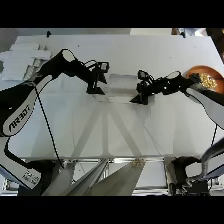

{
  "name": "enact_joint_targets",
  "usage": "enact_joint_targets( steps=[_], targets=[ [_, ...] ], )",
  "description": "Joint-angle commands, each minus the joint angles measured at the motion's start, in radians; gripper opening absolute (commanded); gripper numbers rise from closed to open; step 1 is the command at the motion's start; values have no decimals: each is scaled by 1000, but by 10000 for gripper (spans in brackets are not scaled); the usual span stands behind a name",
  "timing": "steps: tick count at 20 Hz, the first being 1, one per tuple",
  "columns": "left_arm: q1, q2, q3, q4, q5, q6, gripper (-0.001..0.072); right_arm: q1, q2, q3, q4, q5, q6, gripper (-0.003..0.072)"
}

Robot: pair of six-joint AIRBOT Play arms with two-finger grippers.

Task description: Fold the box and place the chain.

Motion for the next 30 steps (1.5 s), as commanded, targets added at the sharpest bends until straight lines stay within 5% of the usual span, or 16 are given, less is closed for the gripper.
enact_joint_targets(
  steps=[1,10,15,19,24,30],
  targets=[
    [-7,-11,-3,17,24,-25,643,0,1,0,0,0,0,335],
    [-32,-37,-5,51,-14,-103,632,0,1,0,0,0,0,335],
    [-41,-39,-5,51,-65,-103,500,0,1,0,0,0,0,335],
    [-41,-39,-5,54,-93,-103,500,0,1,0,0,0,0,335],
    [-37,-39,-5,88,-6,-103,500,0,1,0,0,0,0,335],
    [-22,-39,-5,95,-64,-103,500,0,1,0,0,0,0,335]
  ],
)
